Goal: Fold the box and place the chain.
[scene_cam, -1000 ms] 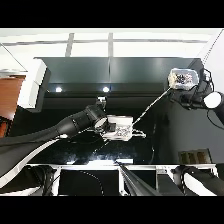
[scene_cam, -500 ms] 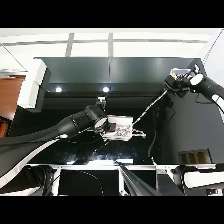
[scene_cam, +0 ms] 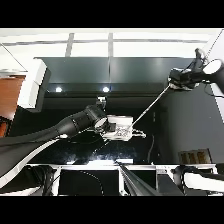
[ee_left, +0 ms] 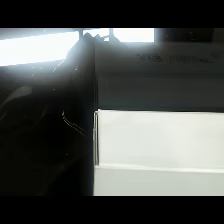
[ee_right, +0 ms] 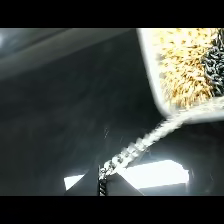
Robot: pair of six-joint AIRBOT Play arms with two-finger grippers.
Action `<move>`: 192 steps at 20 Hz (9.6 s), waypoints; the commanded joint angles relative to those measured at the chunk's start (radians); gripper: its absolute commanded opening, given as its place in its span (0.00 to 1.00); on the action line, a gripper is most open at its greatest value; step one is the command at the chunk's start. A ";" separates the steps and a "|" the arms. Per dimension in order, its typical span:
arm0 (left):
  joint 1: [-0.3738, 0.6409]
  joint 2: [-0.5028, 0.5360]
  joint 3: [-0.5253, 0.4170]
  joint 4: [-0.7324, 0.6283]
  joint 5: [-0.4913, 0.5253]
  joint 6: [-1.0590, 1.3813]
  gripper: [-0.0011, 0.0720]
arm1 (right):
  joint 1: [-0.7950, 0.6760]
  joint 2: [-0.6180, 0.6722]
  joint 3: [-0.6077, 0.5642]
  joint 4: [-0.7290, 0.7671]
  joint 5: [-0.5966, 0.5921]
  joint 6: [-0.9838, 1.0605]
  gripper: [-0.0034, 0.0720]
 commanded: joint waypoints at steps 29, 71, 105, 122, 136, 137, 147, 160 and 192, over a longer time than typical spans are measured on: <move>0.000 -0.001 0.000 0.000 0.000 0.000 0.06 | 0.662 0.475 -0.441 0.399 0.013 0.016 0.61; 0.000 -0.001 0.000 0.000 0.001 0.000 0.06 | 0.461 0.395 -0.858 0.370 -0.196 -1.569 0.98; 0.000 -0.001 0.000 0.000 0.000 0.000 0.06 | 0.459 0.594 -0.278 0.577 0.295 -0.836 0.10; 0.000 -0.001 0.000 -0.008 0.008 0.000 0.06 | 0.523 0.508 -0.485 0.496 0.046 -0.715 0.67; 0.015 0.000 0.058 0.005 -0.063 -0.027 0.06 | 0.203 0.535 -0.485 0.372 0.187 -0.713 0.86; 0.018 0.000 0.070 0.007 -0.084 -0.025 0.06 | 0.203 0.535 -0.485 0.371 0.185 -0.713 0.86; 0.027 0.028 0.112 0.000 -0.217 0.200 0.73 | 0.203 0.535 -0.485 0.372 0.183 -0.702 0.86; 0.658 0.467 -0.261 -0.920 -0.183 1.510 0.73 | 0.203 0.535 -0.485 0.366 0.185 -0.686 0.86; 0.532 0.043 -0.235 -0.945 -0.021 2.589 0.99 | 0.203 0.535 -0.485 0.360 0.146 -0.627 0.86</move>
